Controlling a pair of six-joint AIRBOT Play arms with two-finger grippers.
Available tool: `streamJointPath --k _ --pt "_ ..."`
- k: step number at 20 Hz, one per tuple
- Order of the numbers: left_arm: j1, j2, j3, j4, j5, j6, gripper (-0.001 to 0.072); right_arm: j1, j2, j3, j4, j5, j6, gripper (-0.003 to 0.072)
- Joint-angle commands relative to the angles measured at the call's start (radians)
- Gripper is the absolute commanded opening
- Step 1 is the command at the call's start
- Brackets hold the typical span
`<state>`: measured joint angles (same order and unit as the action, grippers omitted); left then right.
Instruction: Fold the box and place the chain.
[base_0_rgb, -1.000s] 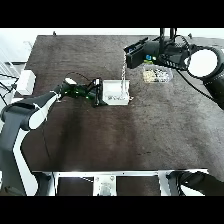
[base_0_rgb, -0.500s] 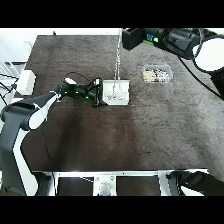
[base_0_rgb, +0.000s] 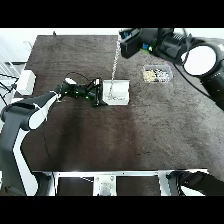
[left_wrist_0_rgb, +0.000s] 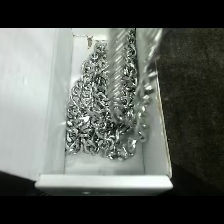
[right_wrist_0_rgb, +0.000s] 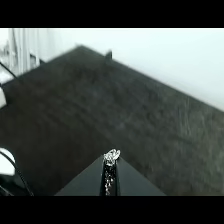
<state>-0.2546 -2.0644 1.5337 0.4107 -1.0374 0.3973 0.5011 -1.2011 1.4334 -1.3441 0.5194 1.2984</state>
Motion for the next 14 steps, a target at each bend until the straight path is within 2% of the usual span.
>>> streamJointPath --k 1,5,7,11,12,13,14 --pt "0.001 0.000 0.000 0.000 0.000 0.000 0.0385 -0.028 -0.019 -0.085 0.010 -0.005 0.016 0.0012" --pt "0.001 0.000 0.000 0.000 0.000 0.000 0.0385 -0.041 -0.066 -0.246 0.008 -0.008 0.044 0.0011" --pt "0.001 0.000 0.000 0.000 0.000 0.000 0.0385 -0.053 -0.130 -0.331 0.009 -0.064 0.044 0.0009" --pt "0.001 0.000 0.000 0.000 0.000 0.000 0.0385 -0.072 -0.228 -0.346 0.073 -0.071 -0.024 0.0011" --pt "0.001 0.000 0.000 0.000 0.000 0.000 0.0385 -0.072 -0.227 -0.344 0.079 -0.071 -0.035 0.0052" --pt "0.001 0.000 0.000 0.000 0.000 0.000 0.0385 -0.074 -0.224 -0.336 0.079 -0.069 -0.051 0.0305" --pt "0.001 0.000 0.000 0.000 0.000 0.000 0.0385 -0.077 -0.214 -0.328 0.078 -0.063 -0.057 0.0412"
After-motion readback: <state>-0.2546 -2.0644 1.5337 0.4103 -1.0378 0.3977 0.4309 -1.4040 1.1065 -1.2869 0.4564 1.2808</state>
